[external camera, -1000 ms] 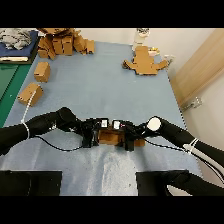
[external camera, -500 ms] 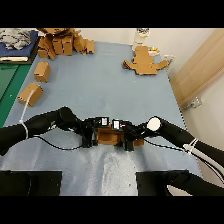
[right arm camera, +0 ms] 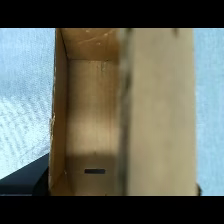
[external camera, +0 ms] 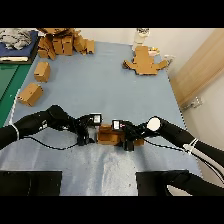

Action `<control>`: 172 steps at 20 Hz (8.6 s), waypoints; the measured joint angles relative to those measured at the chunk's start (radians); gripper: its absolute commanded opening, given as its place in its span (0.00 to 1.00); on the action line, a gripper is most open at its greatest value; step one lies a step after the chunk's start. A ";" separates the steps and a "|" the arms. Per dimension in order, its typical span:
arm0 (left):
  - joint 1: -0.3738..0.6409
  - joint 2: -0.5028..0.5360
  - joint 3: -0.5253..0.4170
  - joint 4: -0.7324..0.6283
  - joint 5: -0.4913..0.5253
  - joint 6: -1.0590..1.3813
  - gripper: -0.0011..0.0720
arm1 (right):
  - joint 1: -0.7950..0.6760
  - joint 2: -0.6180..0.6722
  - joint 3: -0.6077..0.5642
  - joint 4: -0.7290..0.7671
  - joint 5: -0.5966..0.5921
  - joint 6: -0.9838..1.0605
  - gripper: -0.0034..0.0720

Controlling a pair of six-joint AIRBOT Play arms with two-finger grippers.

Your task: Fold the box.

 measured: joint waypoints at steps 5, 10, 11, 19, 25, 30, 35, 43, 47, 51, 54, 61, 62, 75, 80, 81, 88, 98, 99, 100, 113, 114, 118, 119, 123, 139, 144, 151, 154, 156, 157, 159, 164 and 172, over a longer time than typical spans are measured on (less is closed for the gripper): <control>-0.013 0.001 -0.011 -0.053 -0.001 0.089 0.97 | 0.000 0.000 0.000 0.000 0.000 0.000 0.81; -0.017 -0.007 -0.016 -0.080 -0.004 0.110 0.97 | 0.000 0.000 0.000 0.000 0.000 0.000 0.81; -0.018 -0.011 -0.016 -0.089 -0.003 0.113 0.97 | 0.000 0.000 0.000 0.000 0.000 0.000 0.81; -0.038 -0.039 -0.016 -0.147 -0.007 0.174 0.97 | 0.000 0.000 0.000 0.000 0.001 0.000 0.81; -0.052 -0.054 -0.016 -0.160 0.005 0.186 0.97 | 0.000 0.000 0.000 0.000 0.001 0.000 0.81; -0.031 -0.056 -0.017 -0.161 0.019 0.169 0.97 | 0.000 0.000 0.000 0.000 0.000 0.000 0.81; -0.020 -0.061 -0.017 -0.163 0.017 0.163 0.97 | 0.000 0.000 0.000 -0.005 0.000 0.000 0.81; -0.019 -0.061 -0.017 -0.165 0.016 0.164 0.97 | 0.000 0.000 0.000 -0.008 0.000 0.000 0.81; -0.019 -0.061 -0.017 -0.165 0.015 0.164 0.97 | 0.000 0.000 0.000 -0.008 0.000 0.000 0.81; -0.019 -0.061 -0.017 -0.165 0.015 0.163 0.97 | 0.000 -0.013 0.000 -0.007 0.000 0.000 0.81; -0.019 -0.061 -0.017 -0.165 0.015 0.162 0.97 | 0.000 -0.027 0.000 -0.003 0.000 0.000 0.81; -0.019 -0.061 -0.014 -0.169 -0.005 0.162 0.97 | -0.002 -0.036 0.001 0.003 0.001 0.000 0.81; -0.019 -0.061 -0.013 -0.169 -0.018 0.162 0.97 | -0.002 -0.037 0.001 0.003 0.001 0.000 0.81; -0.032 -0.065 -0.010 -0.173 -0.040 0.172 0.97 | -0.001 -0.037 0.001 0.004 0.001 0.000 0.81; -0.064 -0.068 -0.010 -0.185 0.007 0.172 0.97 | -0.001 -0.037 0.001 0.005 0.001 0.001 0.81; -0.069 -0.068 -0.010 -0.184 0.016 0.172 0.97 | -0.001 -0.037 0.001 0.005 0.001 0.001 0.81; -0.078 -0.068 -0.010 -0.166 0.063 0.160 0.97 | -0.001 -0.037 0.001 0.004 0.001 0.001 0.81; -0.078 -0.068 -0.010 -0.151 0.053 0.153 0.66 | -0.001 -0.037 0.001 0.003 0.002 0.000 0.81; -0.078 -0.068 -0.010 -0.145 0.049 0.150 0.66 | -0.001 -0.037 0.001 0.003 0.002 0.000 0.81; -0.078 -0.068 -0.010 -0.138 0.044 0.150 0.66 | -0.001 -0.037 0.001 0.003 0.002 0.000 0.81; -0.077 -0.068 -0.010 -0.114 0.020 0.153 0.66 | 0.000 -0.037 0.001 0.003 0.002 0.000 0.81; -0.077 -0.068 -0.010 -0.114 0.019 0.153 0.66 | 0.000 -0.037 0.001 0.003 0.002 0.000 0.81; -0.077 -0.068 -0.010 -0.113 0.019 0.153 0.66 | 0.000 -0.037 0.001 0.003 0.002 0.000 0.81; -0.077 -0.068 -0.010 -0.113 0.018 0.153 0.66 | 0.000 -0.037 0.001 0.003 0.002 0.000 0.81; -0.077 -0.068 -0.010 -0.113 0.018 0.154 0.66 | 0.000 -0.037 0.001 0.004 0.002 0.000 0.81; -0.078 -0.068 -0.010 -0.111 0.013 0.155 0.66 | -0.004 -0.024 0.008 -0.003 0.063 0.016 1.00; -0.078 -0.068 -0.010 -0.112 0.016 0.156 0.66 | -0.012 -0.005 0.010 -0.044 0.109 0.063 1.00; -0.078 -0.068 -0.010 -0.113 0.018 0.154 0.66 | -0.024 0.064 0.010 -0.143 0.151 0.141 1.00; -0.078 -0.068 -0.010 -0.113 0.018 0.154 0.66 | -0.059 0.106 0.010 -0.184 0.171 0.172 1.00; -0.078 -0.068 -0.010 -0.113 0.018 0.154 0.66 | -0.091 0.138 0.010 -0.208 0.193 0.195 1.00; -0.078 -0.068 -0.010 -0.113 0.018 0.154 0.66 | -0.107 0.159 0.010 -0.216 0.207 0.205 1.00; -0.078 -0.068 -0.010 -0.113 0.018 0.154 0.66 | -0.134 0.204 0.010 -0.228 0.239 0.234 1.00; -0.078 -0.068 -0.010 -0.113 0.018 0.154 0.66 | -0.159 0.342 0.010 -0.201 0.323 0.402 0.52; -0.078 -0.068 -0.010 -0.113 0.018 0.153 0.66 | -0.164 0.397 0.010 0.148 0.305 0.840 0.05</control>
